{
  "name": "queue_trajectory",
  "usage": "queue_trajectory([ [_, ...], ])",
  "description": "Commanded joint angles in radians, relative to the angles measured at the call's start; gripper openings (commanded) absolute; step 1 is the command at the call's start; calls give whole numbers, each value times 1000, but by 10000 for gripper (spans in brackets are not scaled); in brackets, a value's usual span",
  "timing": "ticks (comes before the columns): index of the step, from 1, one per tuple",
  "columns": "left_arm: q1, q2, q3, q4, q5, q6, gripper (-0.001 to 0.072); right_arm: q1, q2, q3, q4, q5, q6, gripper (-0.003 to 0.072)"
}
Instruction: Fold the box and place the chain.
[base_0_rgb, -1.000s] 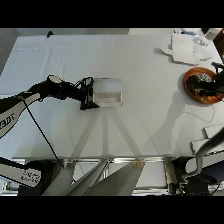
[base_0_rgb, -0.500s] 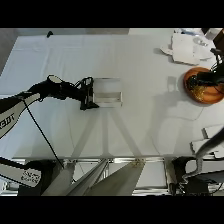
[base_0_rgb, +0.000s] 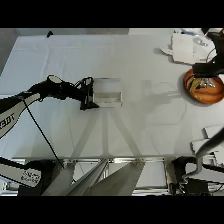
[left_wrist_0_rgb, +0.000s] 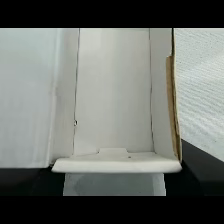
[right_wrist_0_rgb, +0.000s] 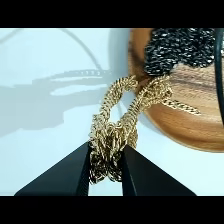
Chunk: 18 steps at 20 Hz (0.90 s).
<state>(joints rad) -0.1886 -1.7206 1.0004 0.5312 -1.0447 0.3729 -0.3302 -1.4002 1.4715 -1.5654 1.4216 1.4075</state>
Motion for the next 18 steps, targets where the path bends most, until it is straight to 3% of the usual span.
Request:
queue_trajectory([
  [1, 0, 0, 0, 0, 0, 0, 393, 107, 59, 1, 3, 24, 9, 8],
  [10, 0, 0, 0, 0, 0, 0, 393, 447, 76, 1, 3, 12, 35, 8],
  [18, 0, 0, 0, 0, 0, 0, 393, 716, 71, 1, 5, -161, 77, 9],
])
